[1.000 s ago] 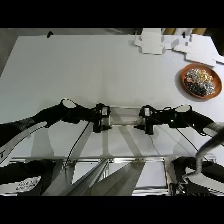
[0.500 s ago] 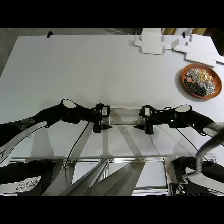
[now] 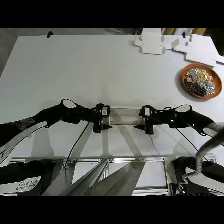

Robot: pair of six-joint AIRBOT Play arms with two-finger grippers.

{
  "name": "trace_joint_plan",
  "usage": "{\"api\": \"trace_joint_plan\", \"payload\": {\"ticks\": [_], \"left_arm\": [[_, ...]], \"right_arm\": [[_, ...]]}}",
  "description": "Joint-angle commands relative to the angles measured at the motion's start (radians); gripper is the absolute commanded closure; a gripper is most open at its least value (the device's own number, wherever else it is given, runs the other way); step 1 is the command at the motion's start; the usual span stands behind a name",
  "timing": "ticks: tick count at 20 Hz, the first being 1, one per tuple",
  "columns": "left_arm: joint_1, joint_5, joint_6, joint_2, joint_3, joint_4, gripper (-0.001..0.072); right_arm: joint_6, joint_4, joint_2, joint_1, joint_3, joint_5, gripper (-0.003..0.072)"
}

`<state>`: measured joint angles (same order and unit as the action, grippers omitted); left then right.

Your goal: Fold the box and place the chain.

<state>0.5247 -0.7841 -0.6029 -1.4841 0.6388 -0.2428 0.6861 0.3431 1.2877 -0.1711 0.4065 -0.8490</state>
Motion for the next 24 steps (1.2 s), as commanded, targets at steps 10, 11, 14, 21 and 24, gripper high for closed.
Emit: {"api": "trace_joint_plan", "payload": {"ticks": [10,11,14,21,24], "left_arm": [[0.001,-0.001,0.001,0.000,0.001,0.000,0.0559],[0.001,-0.001,0.001,0.000,0.001,0.000,0.0559],[0.001,-0.001,0.001,0.000,0.001,0.000,0.0559],[0.001,-0.001,0.001,0.000,0.001,0.000,0.0559],[0.001,-0.001,0.001,0.000,0.001,0.000,0.0559]], "right_arm": [[0.000,0.000,-0.001,0.000,0.000,-0.006,0.0348],[0.003,0.000,-0.001,0.000,0.000,-0.001,0.0356],[0.002,0.000,-0.001,0.000,0.000,-0.005,0.0349],[-0.012,0.000,-0.031,0.000,0.000,0.011,0.0045],[-0.091,0.034,-0.090,0.000,0.000,0.015,-0.0004]]}}
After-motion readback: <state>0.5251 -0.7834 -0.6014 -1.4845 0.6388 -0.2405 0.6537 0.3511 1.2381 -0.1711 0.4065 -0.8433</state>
